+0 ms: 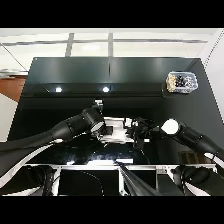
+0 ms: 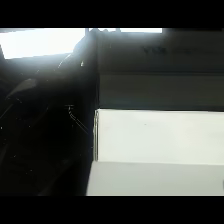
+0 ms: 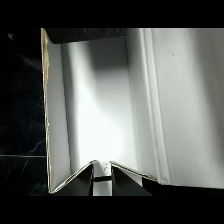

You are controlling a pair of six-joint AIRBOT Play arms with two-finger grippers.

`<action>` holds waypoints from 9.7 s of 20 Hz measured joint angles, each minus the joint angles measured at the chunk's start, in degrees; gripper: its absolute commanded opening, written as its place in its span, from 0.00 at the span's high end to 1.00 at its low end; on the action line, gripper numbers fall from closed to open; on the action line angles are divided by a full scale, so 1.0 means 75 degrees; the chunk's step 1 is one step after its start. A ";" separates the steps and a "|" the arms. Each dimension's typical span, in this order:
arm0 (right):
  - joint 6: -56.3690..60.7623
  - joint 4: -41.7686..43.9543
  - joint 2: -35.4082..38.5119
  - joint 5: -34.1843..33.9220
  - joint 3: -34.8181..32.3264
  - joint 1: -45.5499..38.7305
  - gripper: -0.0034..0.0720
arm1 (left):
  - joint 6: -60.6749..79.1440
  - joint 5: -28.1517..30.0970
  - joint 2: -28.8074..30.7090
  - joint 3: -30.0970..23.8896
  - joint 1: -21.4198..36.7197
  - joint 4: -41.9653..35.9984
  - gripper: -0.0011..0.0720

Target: Fold the box and place the chain.

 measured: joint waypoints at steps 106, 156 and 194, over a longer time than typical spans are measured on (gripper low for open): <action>1.4190 -0.3634 -0.0688 0.0950 0.1673 0.1137 0.47 | 0.0000 0.0000 -0.0003 0.0000 0.0000 -0.0003 0.94; 1.6941 -0.5936 -0.2532 0.2728 0.3357 0.2186 0.63 | 0.0000 0.0000 -0.0003 0.0000 0.0000 -0.0006 0.94; 1.6888 -0.6111 -0.2664 0.3110 0.3614 0.2154 0.87 | -0.0015 0.0006 -0.0003 0.0000 0.0000 -0.0009 0.94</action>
